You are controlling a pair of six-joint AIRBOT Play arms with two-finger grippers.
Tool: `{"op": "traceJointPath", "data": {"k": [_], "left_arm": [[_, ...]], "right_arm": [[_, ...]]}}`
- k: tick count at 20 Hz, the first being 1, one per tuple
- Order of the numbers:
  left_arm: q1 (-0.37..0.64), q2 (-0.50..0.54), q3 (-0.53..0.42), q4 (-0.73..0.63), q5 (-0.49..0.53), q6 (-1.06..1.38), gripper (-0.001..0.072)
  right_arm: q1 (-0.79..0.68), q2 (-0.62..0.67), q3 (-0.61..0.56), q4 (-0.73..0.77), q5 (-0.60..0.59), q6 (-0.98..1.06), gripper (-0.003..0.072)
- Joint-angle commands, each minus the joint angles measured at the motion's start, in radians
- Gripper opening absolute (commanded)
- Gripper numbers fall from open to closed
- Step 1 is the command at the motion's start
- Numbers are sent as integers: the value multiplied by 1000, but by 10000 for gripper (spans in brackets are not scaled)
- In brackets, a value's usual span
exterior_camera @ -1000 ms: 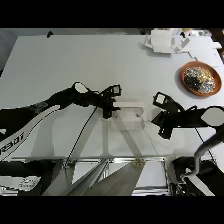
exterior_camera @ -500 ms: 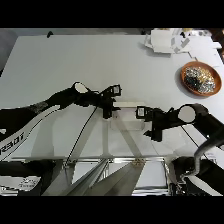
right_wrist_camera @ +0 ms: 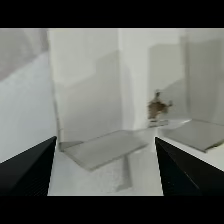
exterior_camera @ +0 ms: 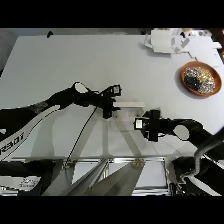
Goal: Fold the box and place the chain.
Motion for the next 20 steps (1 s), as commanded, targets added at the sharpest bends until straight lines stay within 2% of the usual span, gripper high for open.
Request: {"op": "traceJointPath", "data": {"k": [1,9,13,18,20], "left_arm": [[-1,-1,0,0,0,0,10],[-1,-1,0,0,0,0,10],[-1,-1,0,0,0,0,10],[-1,-1,0,0,1,0,10],[-1,-1,0,0,0,0,10]], "right_arm": [[-14,3,-12,6,-108,-13,693],[-109,3,40,117,-92,-15,692],[-109,2,50,204,-92,-173,692],[-150,-39,51,262,-82,-217,692],[-197,-65,51,331,-31,-364,692]]}}
